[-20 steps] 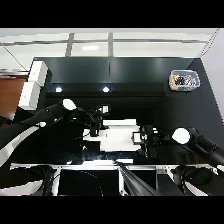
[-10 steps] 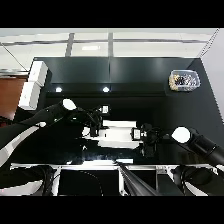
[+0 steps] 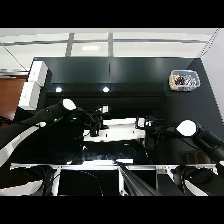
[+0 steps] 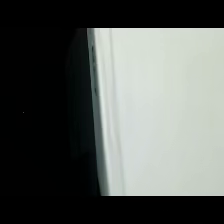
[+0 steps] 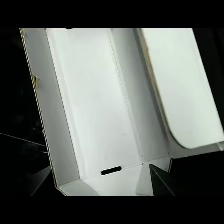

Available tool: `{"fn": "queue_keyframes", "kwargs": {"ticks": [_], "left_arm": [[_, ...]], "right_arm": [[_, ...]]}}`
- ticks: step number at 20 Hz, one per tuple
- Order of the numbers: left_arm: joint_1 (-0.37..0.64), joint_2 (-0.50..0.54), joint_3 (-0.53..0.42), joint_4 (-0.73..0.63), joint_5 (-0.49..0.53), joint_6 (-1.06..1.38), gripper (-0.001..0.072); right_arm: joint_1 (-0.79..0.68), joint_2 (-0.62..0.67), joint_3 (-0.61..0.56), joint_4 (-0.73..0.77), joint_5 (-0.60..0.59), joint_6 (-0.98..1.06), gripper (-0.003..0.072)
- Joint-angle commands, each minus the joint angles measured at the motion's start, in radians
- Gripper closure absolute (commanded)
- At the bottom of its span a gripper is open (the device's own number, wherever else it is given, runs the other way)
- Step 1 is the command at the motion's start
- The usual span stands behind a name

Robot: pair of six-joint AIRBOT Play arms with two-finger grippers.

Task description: Fold the box and place the chain.

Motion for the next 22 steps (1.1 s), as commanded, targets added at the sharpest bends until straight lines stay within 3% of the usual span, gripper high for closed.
{"fn": "queue_keyframes", "kwargs": {"ticks": [1, 11, 18, 22], "left_arm": [[-0.001, 0.001, 0.001, 0.000, -0.003, 0.001, 0.0683], [-0.001, 0.001, 0.001, 0.000, -0.003, 0.001, 0.0683], [-0.001, 0.001, 0.001, 0.000, -0.003, 0.001, 0.0683], [-0.001, 0.001, 0.001, 0.000, -0.002, 0.001, 0.0683]], "right_arm": [[-0.013, -0.001, 0.004, 0.002, -0.036, -0.039, 0.0015], [-0.045, -0.008, 0.004, 0.072, -0.067, -0.098, 0.0014], [-0.079, -0.082, 0.004, 0.298, -0.040, -0.308, 0.0015], [-0.080, -0.100, 0.003, 0.319, -0.011, -0.327, 0.0015]]}}
